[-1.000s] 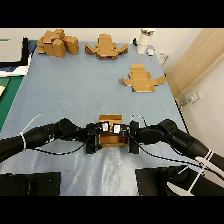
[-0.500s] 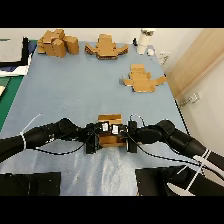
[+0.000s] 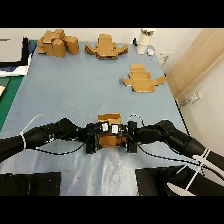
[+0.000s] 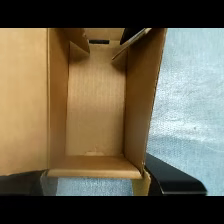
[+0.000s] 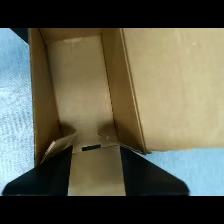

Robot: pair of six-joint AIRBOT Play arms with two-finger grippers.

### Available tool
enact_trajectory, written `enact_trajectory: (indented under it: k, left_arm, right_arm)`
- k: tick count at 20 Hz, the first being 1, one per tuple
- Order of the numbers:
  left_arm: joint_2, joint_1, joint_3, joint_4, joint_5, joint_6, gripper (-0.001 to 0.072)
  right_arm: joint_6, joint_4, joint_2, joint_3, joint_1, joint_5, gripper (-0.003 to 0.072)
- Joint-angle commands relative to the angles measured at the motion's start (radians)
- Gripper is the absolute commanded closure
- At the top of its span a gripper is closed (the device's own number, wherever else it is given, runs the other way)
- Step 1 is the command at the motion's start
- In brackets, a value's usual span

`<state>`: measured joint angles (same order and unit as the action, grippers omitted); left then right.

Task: Fold the box.

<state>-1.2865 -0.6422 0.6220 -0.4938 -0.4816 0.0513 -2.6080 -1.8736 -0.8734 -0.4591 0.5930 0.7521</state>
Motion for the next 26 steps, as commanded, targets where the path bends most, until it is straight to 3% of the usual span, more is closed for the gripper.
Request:
enact_trajectory:
  k: [1, 2, 3, 5, 12, 19, 26]
  left_arm:
    - [0.0, 0.0, 0.0, 0.001, 0.001, 0.0, 0.0152]
    - [0.0, 0.0, 0.0, 0.001, 0.001, 0.0, 0.0152]
    - [0.0, 0.0, 0.0, 0.001, 0.001, 0.0, 0.0152]
    - [0.0, 0.0, 0.0, 0.001, 0.001, 0.0, 0.0152]
    - [0.0, 0.0, 0.0, 0.0, 0.0, 0.0, 0.0152]
    - [0.0, 0.0, 0.0, 0.001, 0.001, 0.0, 0.0152]
    - [0.0, 0.0, 0.0, 0.001, 0.001, 0.0, 0.0152]
  right_arm:
    - [0.001, -0.025, 0.0, 0.0, -0.001, -0.002, 0.0356]
    - [0.002, -0.024, 0.0, 0.0, -0.001, -0.002, 0.0425]
    - [0.016, -0.02, 0.0, 0.0, -0.001, -0.002, 0.0426]
    - [0.064, -0.015, 0.0, 0.0, -0.001, 0.021, 0.0545]
    - [0.286, 0.135, 0.034, 0.0, -0.005, 0.079, 0.0544]
    - [0.383, 0.14, 0.087, 0.008, -0.031, 0.099, 0.0542]
    - [0.394, 0.055, 0.102, 0.007, -0.047, 0.105, 0.0543]
